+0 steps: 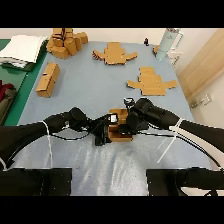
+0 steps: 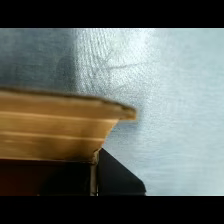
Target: Fold the box.
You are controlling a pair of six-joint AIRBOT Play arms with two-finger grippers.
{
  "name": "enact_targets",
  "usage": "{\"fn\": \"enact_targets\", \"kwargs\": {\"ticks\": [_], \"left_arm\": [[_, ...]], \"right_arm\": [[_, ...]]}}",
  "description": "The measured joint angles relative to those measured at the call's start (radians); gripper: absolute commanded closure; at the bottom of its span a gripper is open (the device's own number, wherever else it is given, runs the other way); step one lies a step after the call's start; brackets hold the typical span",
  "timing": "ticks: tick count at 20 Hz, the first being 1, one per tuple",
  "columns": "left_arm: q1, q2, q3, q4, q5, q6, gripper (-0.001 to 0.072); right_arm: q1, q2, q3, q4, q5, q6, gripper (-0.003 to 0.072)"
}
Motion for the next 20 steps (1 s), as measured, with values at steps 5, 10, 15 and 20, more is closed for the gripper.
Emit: {"fn": "enact_targets", "kwargs": {"ticks": [5, 10, 15, 20], "left_arm": [[0.000, 0.000, 0.000, 0.002, 0.000, 0.005, 0.0219], [0.000, 0.000, 0.000, 0.001, 0.000, 0.003, 0.0219], [0.000, 0.000, 0.000, -0.001, 0.000, -0.002, 0.0219], [0.000, 0.000, 0.000, 0.002, 0.000, 0.005, 0.0219]], "right_arm": [[0.002, -0.002, 0.000, -0.003, 0.011, -0.027, 0.0288], [0.002, -0.002, 0.000, 0.003, 0.018, -0.032, 0.0431], [0.000, -0.001, 0.000, 0.003, 0.022, -0.023, 0.0663], [0.001, -0.002, 0.000, 0.027, 0.030, -0.034, 0.0152]]}}
